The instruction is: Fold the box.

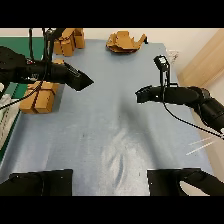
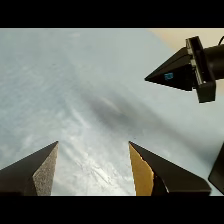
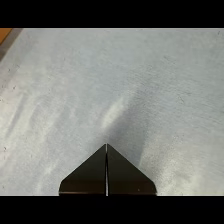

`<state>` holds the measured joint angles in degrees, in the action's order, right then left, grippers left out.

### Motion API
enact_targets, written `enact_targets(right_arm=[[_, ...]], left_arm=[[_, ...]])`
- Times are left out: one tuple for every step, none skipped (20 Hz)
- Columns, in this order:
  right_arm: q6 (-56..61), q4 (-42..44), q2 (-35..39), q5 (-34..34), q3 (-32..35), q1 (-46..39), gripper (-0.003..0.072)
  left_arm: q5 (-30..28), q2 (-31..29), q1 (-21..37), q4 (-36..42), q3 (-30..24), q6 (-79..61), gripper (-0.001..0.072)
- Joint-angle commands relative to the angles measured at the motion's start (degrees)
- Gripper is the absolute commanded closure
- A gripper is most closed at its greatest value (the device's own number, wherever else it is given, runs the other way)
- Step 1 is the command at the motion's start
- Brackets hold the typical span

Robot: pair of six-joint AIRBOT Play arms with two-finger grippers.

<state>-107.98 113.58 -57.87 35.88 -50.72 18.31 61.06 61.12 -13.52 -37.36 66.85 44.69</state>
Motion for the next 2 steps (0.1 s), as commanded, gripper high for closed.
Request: enact_targets(right_arm=[[0.0,0.0,0.0,0.1,0.0,0.0,0.0685],[0.0,0.0,0.0,0.2,0.0,0.0,0.0684]], left_arm=[[2.2,0.0,-0.7,0.3,0.1,-0.1,0.0024],[2.7,0.0,-0.7,0.3,0.2,-0.1,0.0024]])
